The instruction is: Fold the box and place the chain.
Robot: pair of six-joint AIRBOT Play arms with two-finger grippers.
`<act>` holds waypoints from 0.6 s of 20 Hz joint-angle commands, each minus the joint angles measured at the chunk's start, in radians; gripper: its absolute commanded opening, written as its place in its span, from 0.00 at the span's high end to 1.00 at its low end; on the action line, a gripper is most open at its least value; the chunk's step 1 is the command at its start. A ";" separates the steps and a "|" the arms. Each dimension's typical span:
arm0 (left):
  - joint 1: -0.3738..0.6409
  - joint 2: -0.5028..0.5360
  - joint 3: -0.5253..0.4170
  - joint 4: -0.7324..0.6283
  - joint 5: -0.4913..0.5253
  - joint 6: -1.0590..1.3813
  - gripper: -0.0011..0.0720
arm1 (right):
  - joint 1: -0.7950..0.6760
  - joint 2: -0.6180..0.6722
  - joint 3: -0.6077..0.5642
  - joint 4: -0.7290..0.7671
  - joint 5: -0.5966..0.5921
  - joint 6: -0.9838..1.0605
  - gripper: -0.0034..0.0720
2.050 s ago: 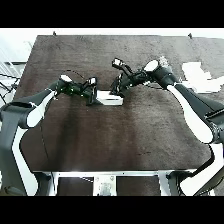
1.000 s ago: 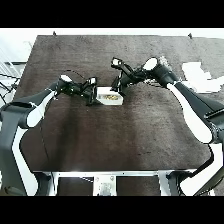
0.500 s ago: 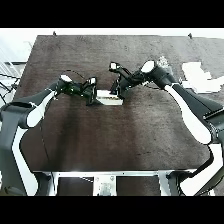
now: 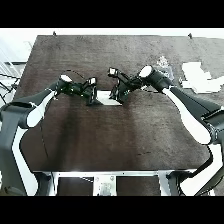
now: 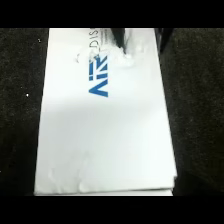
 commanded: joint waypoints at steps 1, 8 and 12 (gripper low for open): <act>0.000 0.001 0.000 0.000 0.001 -0.001 0.25 | 0.002 0.000 -0.007 0.020 0.008 -0.004 0.61; 0.000 0.001 0.000 0.000 0.001 -0.001 0.25 | -0.009 0.002 -0.004 0.143 0.031 -0.054 0.43; 0.000 0.001 0.000 0.000 0.001 -0.001 0.25 | -0.024 0.002 -0.004 0.140 0.042 -0.053 0.43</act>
